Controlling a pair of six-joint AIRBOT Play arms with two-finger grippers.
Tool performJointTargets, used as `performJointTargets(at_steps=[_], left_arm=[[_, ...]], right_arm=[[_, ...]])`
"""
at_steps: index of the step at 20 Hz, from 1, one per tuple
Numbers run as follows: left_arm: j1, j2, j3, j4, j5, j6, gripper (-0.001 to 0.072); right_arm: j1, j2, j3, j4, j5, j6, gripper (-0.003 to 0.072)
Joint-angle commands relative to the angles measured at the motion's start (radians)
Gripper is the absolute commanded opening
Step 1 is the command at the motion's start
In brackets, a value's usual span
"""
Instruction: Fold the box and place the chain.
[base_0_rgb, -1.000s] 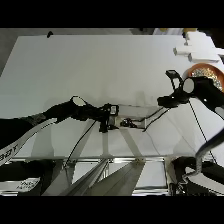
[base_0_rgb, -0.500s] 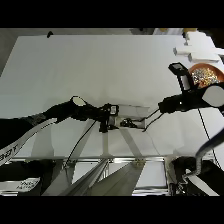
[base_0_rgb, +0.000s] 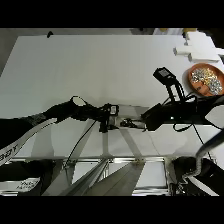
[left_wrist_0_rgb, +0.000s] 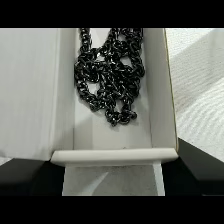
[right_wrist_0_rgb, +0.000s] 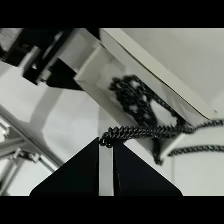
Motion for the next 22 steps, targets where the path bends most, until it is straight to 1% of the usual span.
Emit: performJointTargets(at_steps=[1, 3, 7, 8, 10, 11, 12, 13, 14, 15, 16, 17, 18, 20, 22], left_arm=[[0.000, 0.000, 0.000, 0.000, 0.000, 0.000, 0.0208], [0.000, 0.000, 0.000, 0.000, 0.000, 0.000, 0.0208], [0.000, 0.000, 0.000, 0.000, 0.000, 0.000, 0.0208], [0.001, 0.000, 0.000, 0.000, 0.000, 0.000, 0.0208], [0.000, 0.000, 0.000, 0.000, 0.000, 0.000, 0.0208], [0.001, 0.000, 0.000, 0.000, 0.000, 0.000, 0.0208], [0.000, 0.000, 0.000, 0.000, 0.000, 0.000, 0.0208], [0.000, 0.000, 0.000, 0.000, 0.001, 0.000, 0.0208], [0.000, 0.000, 0.000, 0.000, 0.000, 0.000, 0.0208], [0.000, 0.000, 0.000, 0.000, 0.000, 0.000, 0.0208], [0.001, 0.000, 0.000, 0.000, 0.000, 0.000, 0.0208], [0.000, 0.000, 0.000, 0.000, 0.000, 0.000, 0.0208], [0.001, 0.000, 0.000, 0.000, 0.000, 0.000, 0.0208], [0.000, 0.000, 0.000, 0.000, 0.000, 0.000, 0.0208], [0.001, 0.000, 0.000, 0.000, 0.000, 0.000, 0.0208]], right_arm=[[0.052, -0.006, -0.002, 0.029, -0.096, 0.002, 0.0015], [0.061, -0.007, -0.014, 0.030, -0.147, 0.002, 0.0015], [0.061, -0.025, -0.028, 0.031, -0.182, 0.002, 0.0018], [0.061, -0.039, -0.028, 0.032, -0.179, 0.002, 0.0051], [0.061, -0.060, -0.028, 0.057, -0.180, 0.000, 0.0231], [0.060, -0.062, -0.027, 0.058, -0.192, -0.003, 0.0263], [0.058, -0.062, -0.023, 0.050, -0.209, -0.003, 0.0266], [0.047, -0.062, -0.012, 0.043, -0.221, -0.013, 0.0261], [0.026, -0.062, 0.005, 0.033, -0.224, -0.019, 0.0232], [-0.007, -0.062, 0.026, 0.010, -0.224, -0.026, 0.0170], [-0.045, -0.062, 0.043, -0.020, -0.224, -0.028, 0.0141], [-0.094, -0.062, 0.058, -0.061, -0.223, -0.028, 0.0053], [-0.143, -0.063, 0.062, -0.098, -0.224, -0.028, 0.0015], [-0.255, -0.087, 0.062, -0.154, -0.198, -0.027, 0.0015], [-0.353, -0.150, 0.062, -0.182, -0.141, -0.027, 0.0015]])
